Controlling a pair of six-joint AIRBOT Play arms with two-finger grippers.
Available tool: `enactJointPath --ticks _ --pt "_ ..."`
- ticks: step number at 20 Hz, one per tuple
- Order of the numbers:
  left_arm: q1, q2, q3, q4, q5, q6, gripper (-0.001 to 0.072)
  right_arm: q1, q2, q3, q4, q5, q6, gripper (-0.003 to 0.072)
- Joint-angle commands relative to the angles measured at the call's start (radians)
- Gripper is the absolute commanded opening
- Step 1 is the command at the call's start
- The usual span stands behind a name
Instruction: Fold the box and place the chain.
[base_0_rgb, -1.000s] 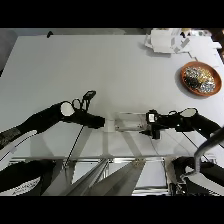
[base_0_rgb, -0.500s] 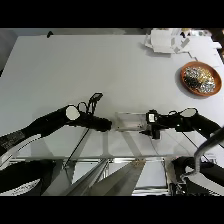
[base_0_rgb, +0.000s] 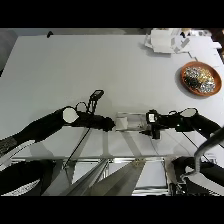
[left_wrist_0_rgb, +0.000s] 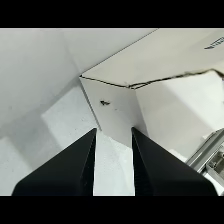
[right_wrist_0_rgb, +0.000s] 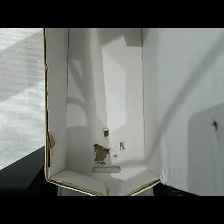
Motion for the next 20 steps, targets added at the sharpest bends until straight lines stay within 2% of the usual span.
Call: enactJointPath --ticks 1,8,9,13,15,18,20 --pt "-0.002 0.011 0.001 -0.002 0.005 0.006 0.0251 0.000 0.000 0.000 0.000 0.000 0.000 0.0397" --pt "-0.001 0.026 0.001 0.017 -0.009 0.002 0.0253 0.000 0.000 0.000 0.000 0.000 0.000 0.0397" --pt "-0.001 0.031 0.001 0.019 -0.009 0.002 0.0275 0.000 0.000 0.000 0.000 0.000 0.000 0.0397" --pt "0.000 0.051 0.001 0.019 -0.014 -0.052 0.0289 0.000 0.000 0.000 0.000 0.000 0.000 0.0397" --pt "-0.009 0.050 0.001 0.021 -0.014 -0.086 0.0447 0.000 0.000 0.000 0.000 0.000 0.000 0.0397" --pt "-0.023 0.040 0.014 0.040 -0.004 -0.131 0.0452 0.000 0.000 0.000 0.000 -0.001 0.000 0.0397" --pt "-0.042 0.016 0.051 0.120 -0.016 -0.235 0.0452 0.000 0.000 0.000 0.000 0.000 0.000 0.0397"
